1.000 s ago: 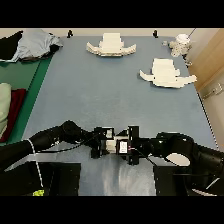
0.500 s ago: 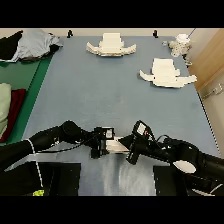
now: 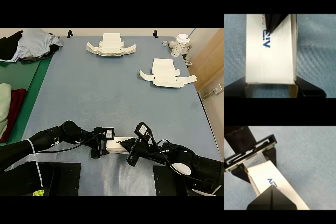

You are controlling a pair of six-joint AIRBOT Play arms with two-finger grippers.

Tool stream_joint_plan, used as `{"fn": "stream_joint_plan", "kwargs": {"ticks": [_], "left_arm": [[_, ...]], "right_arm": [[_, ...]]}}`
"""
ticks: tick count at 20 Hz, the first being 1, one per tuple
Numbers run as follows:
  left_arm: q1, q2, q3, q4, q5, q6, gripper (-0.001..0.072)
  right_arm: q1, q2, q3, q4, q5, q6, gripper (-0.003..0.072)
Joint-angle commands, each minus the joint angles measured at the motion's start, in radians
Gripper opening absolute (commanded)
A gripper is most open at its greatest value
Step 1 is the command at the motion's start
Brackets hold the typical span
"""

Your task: Fold the box.

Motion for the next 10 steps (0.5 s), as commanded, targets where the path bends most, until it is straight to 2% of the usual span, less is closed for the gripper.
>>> {"fn": "stream_joint_plan", "kwargs": {"ticks": [1, 10], "left_arm": [[0.001, 0.001, 0.001, 0.000, 0.000, -0.002, 0.0466], [0.001, 0.001, 0.001, 0.000, 0.000, -0.002, 0.0466]], "right_arm": [[0.037, -0.052, -0.004, 0.029, 0.008, 0.003, 0.0017], [0.043, -0.051, -0.004, 0.028, 0.001, 0.003, 0.0017]]}}
